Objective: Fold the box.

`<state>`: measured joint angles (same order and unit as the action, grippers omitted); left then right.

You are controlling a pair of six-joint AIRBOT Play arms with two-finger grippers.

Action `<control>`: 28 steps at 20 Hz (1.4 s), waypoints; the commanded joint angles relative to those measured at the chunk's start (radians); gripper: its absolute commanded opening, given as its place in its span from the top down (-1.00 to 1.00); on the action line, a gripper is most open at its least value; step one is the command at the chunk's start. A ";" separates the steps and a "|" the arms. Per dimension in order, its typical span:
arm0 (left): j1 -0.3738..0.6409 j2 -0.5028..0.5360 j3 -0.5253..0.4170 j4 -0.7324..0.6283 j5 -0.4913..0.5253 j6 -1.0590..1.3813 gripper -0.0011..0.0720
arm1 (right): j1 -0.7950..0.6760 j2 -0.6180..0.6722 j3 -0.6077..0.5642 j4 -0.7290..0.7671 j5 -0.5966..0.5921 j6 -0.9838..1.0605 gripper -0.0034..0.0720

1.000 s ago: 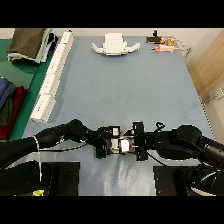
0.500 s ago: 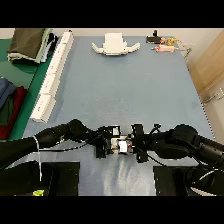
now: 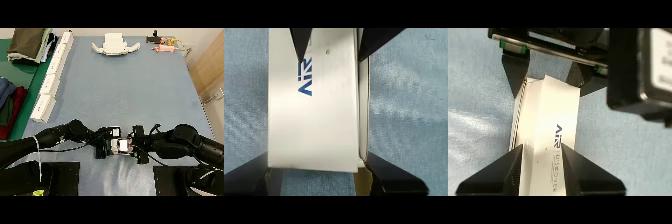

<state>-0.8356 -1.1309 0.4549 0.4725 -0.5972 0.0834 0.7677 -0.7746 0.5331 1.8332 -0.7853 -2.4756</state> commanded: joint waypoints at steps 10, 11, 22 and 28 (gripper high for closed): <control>0.000 0.000 0.000 -0.001 0.003 -0.002 -0.32 | -0.001 0.129 -0.012 0.015 0.027 0.521 0.90; 0.000 0.000 0.000 -0.001 0.003 -0.002 -0.32 | -0.001 0.127 -0.029 0.041 0.078 0.575 0.90; 0.001 0.000 0.000 -0.001 0.003 -0.002 -0.32 | 0.006 0.344 -0.373 0.248 0.537 0.801 0.91; 0.000 0.000 0.000 -0.001 0.003 -0.002 -0.32 | 0.008 0.338 -0.431 0.256 0.515 0.801 0.91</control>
<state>-0.8356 -1.1309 0.4549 0.4713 -0.5941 0.0811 0.7742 -0.4419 0.1356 2.0792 -0.2764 -1.6821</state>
